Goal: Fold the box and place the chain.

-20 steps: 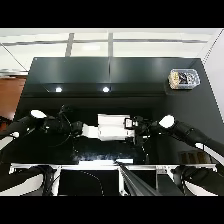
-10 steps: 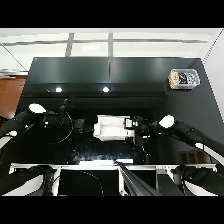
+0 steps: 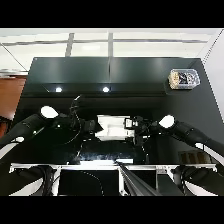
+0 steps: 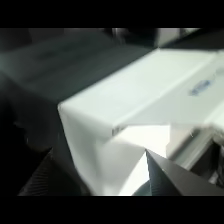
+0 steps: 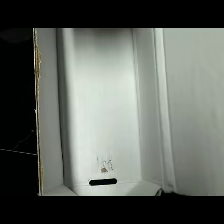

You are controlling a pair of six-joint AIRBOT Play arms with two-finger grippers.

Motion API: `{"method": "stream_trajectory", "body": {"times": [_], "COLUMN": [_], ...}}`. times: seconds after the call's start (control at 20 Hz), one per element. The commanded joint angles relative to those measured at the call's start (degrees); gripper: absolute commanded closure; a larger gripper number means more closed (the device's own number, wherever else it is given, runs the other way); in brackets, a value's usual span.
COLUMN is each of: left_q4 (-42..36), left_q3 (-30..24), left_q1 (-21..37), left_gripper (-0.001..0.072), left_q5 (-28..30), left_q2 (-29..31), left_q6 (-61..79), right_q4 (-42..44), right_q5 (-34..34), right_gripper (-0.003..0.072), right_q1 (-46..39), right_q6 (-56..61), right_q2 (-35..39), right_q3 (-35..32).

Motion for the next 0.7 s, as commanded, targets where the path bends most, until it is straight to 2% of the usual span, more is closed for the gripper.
{"method": "stream_trajectory", "body": {"times": [0.0,0.25,0.45,0.55,0.65], "left_q4": [2.0,13.7,27.6,35.3,41.4], "left_q3": [0.1,1.1,4.8,6.7,8.9], "left_q1": [-5.8,-11.4,-15.8,-17.5,-18.8], "left_gripper": [0.0011,0.0011,0.0014,0.0018,0.0017], "left_q5": [9.0,11.1,11.1,8.7,3.9], "left_q2": [0.1,0.1,0.1,0.0,-1.0], "left_q6": [-6.3,-20.8,-36.7,-44.5,-48.2], "right_q4": [0.0,0.0,0.0,0.0,0.0], "right_q5": [0.0,0.0,0.0,0.0,0.0], "right_gripper": [0.0148,0.0148,0.0148,0.0148,0.0148], "right_q1": [0.0,0.0,0.0,0.0,0.0], "right_q6": [0.0,0.0,0.0,0.0,0.0], "right_q2": [0.0,0.0,0.0,0.0,0.0], "right_q3": [0.0,0.0,0.0,0.0,0.0]}}
